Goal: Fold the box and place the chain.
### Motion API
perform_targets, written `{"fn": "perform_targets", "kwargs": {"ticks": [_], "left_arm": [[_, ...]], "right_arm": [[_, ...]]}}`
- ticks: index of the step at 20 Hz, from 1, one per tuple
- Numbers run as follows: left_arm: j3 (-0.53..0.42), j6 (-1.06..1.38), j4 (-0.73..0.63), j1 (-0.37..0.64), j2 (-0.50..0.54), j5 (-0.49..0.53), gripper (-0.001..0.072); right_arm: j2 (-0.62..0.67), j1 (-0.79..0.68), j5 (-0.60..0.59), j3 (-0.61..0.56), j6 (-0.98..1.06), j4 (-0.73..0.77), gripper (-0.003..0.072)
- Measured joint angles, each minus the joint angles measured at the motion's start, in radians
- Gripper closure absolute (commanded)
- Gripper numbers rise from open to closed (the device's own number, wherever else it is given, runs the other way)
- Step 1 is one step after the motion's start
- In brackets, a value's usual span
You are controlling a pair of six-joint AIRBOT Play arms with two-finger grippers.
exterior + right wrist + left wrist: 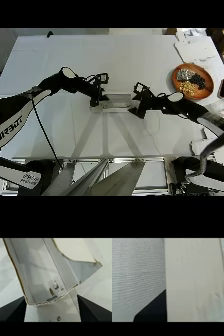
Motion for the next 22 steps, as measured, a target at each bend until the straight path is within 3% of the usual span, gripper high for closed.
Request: {"fn": "perform_targets", "kwargs": {"ticks": [14,22], "left_arm": [[0.000,0.002,0.000,0.000,0.000,-0.001,0.0695],[0.000,0.002,0.000,0.000,0.000,-0.002,0.0695]], "right_arm": [[-0.164,-0.058,0.223,0.169,-0.110,-0.020,-0.0002],[-0.239,-0.050,0.287,0.198,-0.159,-0.034,-0.0002]]}}
